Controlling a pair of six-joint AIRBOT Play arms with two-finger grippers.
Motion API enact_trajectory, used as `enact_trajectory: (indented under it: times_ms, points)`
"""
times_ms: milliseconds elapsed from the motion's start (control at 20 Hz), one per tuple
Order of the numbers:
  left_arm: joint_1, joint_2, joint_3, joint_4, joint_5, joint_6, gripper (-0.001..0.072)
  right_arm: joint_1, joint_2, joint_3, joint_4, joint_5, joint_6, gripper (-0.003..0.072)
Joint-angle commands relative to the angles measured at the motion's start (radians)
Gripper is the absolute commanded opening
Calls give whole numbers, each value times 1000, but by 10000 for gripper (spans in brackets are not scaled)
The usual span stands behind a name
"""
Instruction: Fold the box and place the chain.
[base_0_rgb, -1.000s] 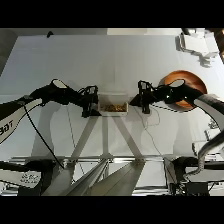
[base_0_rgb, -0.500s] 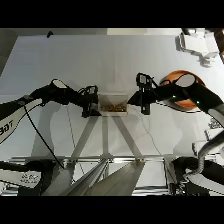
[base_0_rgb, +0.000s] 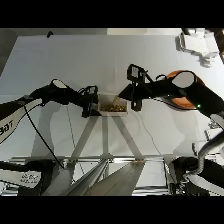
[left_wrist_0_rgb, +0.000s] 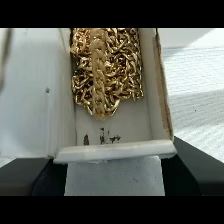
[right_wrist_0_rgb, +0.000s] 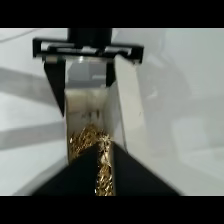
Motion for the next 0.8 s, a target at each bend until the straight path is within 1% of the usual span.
enact_trajectory:
  times_ms: [0,150,250,350,400,500,600,650,750]
  points:
    - [0,1,0,0,0,0,212,9,2,30,-11,9,62,262]
    - [0,1,0,1,0,0,212,8,-10,77,-15,34,79,267]
    - [0,1,0,0,0,0,212,1,-65,148,-15,53,230,266]
    - [0,1,0,0,0,0,212,-24,-187,266,-21,142,494,267]
    - [0,1,0,0,0,0,212,-32,-249,319,-31,194,564,267]
    - [0,1,0,0,0,0,212,-31,-366,408,-52,274,637,267]
    - [0,1,0,0,0,0,212,-31,-449,443,-52,291,679,277]
    - [0,1,0,0,0,0,212,-31,-477,443,-52,297,681,297]
    - [0,1,0,0,0,0,212,-31,-513,443,-52,356,680,297]
